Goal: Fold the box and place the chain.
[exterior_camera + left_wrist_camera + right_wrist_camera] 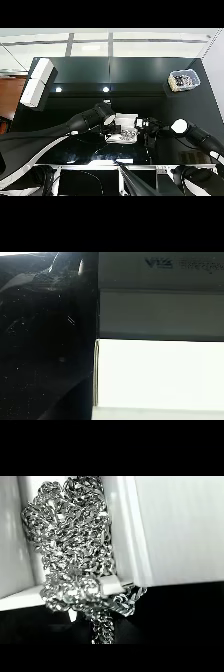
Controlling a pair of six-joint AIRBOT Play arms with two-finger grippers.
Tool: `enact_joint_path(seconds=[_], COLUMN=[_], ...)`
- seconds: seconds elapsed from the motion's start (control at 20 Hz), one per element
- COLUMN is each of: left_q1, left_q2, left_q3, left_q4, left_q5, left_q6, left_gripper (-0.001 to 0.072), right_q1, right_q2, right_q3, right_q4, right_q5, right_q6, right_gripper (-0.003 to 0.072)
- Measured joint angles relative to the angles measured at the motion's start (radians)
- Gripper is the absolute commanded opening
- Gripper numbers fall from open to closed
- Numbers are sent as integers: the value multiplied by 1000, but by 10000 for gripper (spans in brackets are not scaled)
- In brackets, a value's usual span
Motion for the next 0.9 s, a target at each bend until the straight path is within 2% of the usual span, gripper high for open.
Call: enact_joint_path(seconds=[0.3,0.55,0.7,0.75,0.8,0.85,0.9], left_q1=[0,0,0,0,0,0,0], left_q2=[0,0,0,0,0,0,0], left_q3=[0,0,0,0,0,0,0], left_q4=[0,0,0,0,0,0,0], left_q5=[0,0,0,0,0,0,0], left_q6=[0,0,0,0,0,0,0], left_gripper=[29,29,29,29,29,29,29], right_q1=[-9,-54,-68,-69,-69,-67,-65], right_q2=[113,223,246,249,251,253,254], right_q3=[53,176,249,263,273,280,285], right_q4=[-111,-178,-117,-82,-37,-6,15], right_q5=[103,369,494,510,510,505,487], right_q6=[265,499,592,607,626,642,657], right_gripper=[33,34,36,202,553,695,697])
